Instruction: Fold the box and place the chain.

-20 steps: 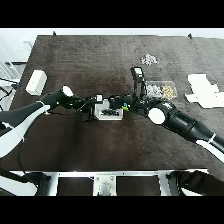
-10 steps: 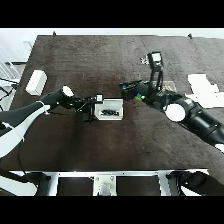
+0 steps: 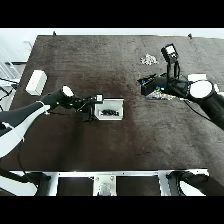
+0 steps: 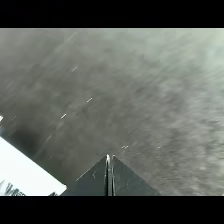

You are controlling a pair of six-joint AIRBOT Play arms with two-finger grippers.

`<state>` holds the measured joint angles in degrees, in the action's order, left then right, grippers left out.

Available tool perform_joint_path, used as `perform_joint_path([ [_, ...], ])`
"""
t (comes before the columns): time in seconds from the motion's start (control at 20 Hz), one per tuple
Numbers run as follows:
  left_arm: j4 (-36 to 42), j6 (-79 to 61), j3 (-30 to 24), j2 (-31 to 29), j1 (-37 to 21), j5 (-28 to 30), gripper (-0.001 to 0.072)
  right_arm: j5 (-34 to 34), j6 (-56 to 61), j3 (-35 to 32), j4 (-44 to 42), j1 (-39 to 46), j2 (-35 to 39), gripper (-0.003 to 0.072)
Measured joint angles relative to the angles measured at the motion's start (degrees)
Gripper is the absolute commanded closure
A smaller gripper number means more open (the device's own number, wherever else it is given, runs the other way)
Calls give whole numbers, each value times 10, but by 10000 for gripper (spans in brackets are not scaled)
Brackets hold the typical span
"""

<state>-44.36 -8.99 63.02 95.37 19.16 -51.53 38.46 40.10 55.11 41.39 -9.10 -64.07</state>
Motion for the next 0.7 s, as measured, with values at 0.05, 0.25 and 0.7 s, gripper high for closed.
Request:
perform_joint_path([
  [0.05,0,0,0,0,0,0,235,28,-40,9,-36,18,-22,631],
  [0.25,0,0,0,0,0,0,234,134,-152,66,-113,54,-131,627],
  [0.7,0,0,0,0,0,0,235,216,-258,141,-146,-10,-259,634],
])
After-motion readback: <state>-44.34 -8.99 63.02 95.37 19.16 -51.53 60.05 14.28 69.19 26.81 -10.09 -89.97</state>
